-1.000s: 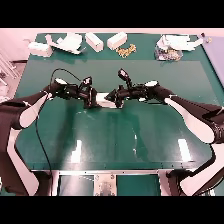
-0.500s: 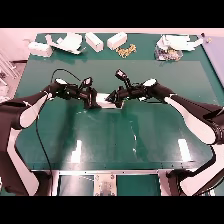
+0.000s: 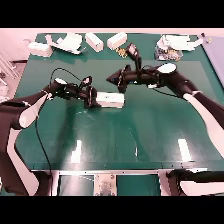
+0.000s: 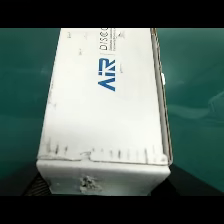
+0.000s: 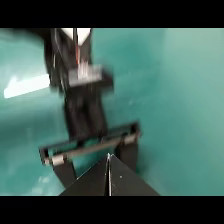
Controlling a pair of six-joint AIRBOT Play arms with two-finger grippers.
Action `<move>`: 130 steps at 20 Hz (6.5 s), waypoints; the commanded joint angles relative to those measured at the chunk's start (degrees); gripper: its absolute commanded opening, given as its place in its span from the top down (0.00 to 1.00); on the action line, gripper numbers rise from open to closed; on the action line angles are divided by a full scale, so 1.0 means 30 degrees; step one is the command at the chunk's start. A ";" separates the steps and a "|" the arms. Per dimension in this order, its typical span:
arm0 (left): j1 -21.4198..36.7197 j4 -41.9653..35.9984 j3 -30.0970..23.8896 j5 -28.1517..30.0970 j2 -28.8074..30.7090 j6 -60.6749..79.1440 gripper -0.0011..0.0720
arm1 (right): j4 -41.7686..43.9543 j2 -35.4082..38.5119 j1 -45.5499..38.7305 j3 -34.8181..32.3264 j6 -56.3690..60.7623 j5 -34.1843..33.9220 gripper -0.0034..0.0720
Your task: Fold the box and place the chain.
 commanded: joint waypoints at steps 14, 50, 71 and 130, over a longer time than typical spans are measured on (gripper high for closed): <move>0.0007 0.0044 0.0000 -0.0007 -0.0015 0.0015 0.19 | -0.9610 1.5875 -0.6834 -1.5635 0.9843 -0.2324 0.94; 1.1570 -0.1931 -0.8036 1.6764 1.0295 -0.5625 0.97 | -0.6419 1.6232 -0.7570 -1.7005 0.9704 -0.3599 0.94; 1.1606 -0.4218 -0.5151 1.9394 0.5340 -0.3818 0.03 | -0.4277 1.6240 -0.7563 -1.6983 0.9551 -0.3898 0.75; 1.2968 -0.1661 -0.5377 1.0462 0.9435 -0.7963 0.38 | -0.3774 1.6495 -0.7482 -1.6925 0.8983 -0.3978 0.56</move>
